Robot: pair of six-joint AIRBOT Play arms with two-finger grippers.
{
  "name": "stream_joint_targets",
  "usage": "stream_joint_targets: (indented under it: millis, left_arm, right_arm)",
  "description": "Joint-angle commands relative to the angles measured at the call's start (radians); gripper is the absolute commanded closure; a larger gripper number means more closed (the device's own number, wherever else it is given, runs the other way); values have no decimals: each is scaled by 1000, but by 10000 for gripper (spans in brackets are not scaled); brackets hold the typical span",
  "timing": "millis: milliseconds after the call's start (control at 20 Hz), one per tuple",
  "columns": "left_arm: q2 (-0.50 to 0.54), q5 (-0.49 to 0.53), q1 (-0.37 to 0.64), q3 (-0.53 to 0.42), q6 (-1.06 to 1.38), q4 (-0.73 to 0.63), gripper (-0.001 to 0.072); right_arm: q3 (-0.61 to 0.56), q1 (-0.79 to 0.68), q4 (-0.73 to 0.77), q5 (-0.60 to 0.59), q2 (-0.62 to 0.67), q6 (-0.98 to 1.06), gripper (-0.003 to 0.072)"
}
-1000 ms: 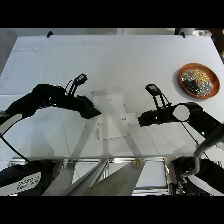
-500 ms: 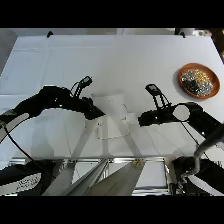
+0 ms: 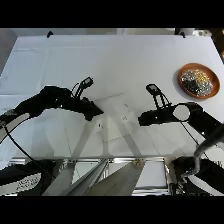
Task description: Fold the box and place the chain.
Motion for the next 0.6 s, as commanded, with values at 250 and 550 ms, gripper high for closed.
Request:
stream_joint_targets:
  millis: [250, 550]
  left_arm:
    - [68, 108, -6, 2, 80, 13, 699]
    - [74, 94, -192, 69, 80, 165, 701]
  right_arm:
    - [68, 1, -97, 101, 185, 88, 458]
    - [74, 1, -301, 315, 440, 212, 459]
